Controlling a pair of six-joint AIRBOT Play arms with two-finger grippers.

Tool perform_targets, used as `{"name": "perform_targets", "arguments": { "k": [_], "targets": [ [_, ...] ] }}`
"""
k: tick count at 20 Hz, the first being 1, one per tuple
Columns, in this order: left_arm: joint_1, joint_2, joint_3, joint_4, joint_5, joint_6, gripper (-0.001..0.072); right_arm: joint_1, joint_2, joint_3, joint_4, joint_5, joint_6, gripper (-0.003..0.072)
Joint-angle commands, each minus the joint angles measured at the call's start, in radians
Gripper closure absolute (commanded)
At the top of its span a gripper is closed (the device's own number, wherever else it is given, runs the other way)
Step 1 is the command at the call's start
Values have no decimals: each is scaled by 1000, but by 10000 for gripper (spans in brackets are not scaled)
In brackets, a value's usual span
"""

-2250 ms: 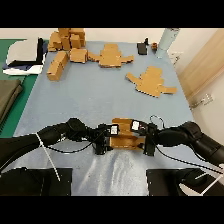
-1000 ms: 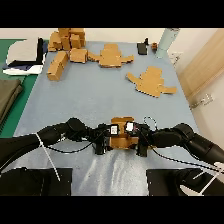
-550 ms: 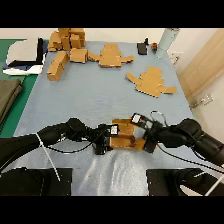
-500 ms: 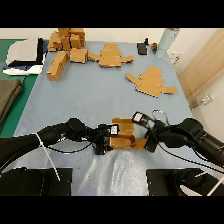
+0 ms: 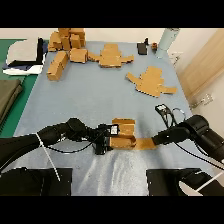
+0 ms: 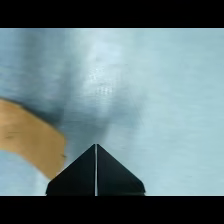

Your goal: Fold the box.

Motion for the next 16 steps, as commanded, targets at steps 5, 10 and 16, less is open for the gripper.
{"name": "perform_targets", "arguments": {
  "k": [5,10,16],
  "targets": [
    [0,0,1,0,0,0,294,-30,-70,-31,373,129,-171,682],
    [0,0,1,0,0,0,294,-30,-71,-32,373,134,-179,682],
    [0,0,1,0,0,0,294,-30,-71,-32,367,130,-193,682]
  ]
}}
